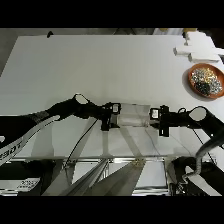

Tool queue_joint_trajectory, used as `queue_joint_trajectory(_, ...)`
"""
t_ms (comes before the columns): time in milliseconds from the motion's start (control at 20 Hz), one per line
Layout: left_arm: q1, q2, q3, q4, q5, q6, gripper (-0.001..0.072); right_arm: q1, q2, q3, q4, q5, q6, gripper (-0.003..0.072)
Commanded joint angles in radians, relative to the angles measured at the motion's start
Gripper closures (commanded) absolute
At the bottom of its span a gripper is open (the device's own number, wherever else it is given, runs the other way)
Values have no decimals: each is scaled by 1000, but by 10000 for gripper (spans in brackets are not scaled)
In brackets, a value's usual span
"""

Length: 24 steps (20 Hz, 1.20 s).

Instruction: Fold the box and place the chain.

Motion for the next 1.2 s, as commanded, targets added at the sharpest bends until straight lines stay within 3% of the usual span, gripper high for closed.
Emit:
queue_joint_trajectory(0, 0, 0, 0, 0, 0, 0, 639, -2, -13, -1, 99, 21, -45, 516)
queue_joint_trajectory(550, 0, 0, 0, 0, 0, 0, 639, 0, -45, -35, 251, 42, -130, 530)
queue_joint_trajectory(700, 0, 0, 0, 0, 0, 0, 639, 0, -47, -70, 333, 1, -178, 524)
queue_joint_trajectory(850, 0, 0, 0, 0, 0, 0, 639, -1, -47, -72, 336, -19, -173, 324)
queue_joint_trajectory(1000, 0, 0, 0, 0, 0, 0, 639, -1, -38, -72, 323, -14, -88, 316)
queue_joint_trajectory(1150, 0, 0, 0, 0, 0, 0, 639, -2, 57, -72, 218, -14, 43, 350)
